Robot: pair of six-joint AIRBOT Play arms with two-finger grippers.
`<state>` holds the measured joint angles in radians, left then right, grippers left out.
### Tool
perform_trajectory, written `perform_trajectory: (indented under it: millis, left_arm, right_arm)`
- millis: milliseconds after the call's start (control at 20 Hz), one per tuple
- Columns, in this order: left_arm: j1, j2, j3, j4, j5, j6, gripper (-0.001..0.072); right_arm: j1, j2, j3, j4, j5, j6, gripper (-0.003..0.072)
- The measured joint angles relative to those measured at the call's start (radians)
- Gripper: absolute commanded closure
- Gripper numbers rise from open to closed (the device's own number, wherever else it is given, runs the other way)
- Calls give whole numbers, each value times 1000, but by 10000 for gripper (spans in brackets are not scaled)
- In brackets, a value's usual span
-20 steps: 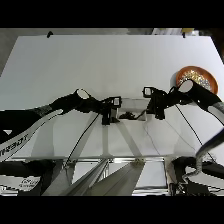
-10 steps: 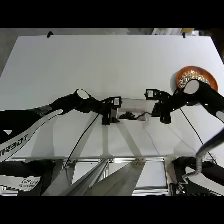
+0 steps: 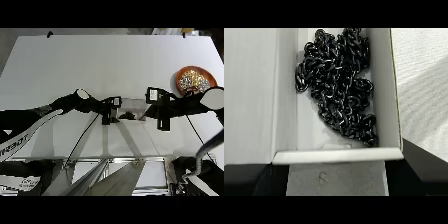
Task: Fold the box and place the chain.
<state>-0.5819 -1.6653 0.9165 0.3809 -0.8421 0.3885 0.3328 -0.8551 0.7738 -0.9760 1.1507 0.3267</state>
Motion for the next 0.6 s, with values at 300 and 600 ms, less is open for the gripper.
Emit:
perform_trajectory:
  millis: [300, 600]
  left_arm:
    - [0, 0, 0, 0, 0, 0, 439]
    - [0, 0, 0, 0, 0, 0, 439]
  right_arm:
    - [154, 18, -1, 187, -267, 14, 665]
    - [202, -60, -1, 255, -353, 17, 665]
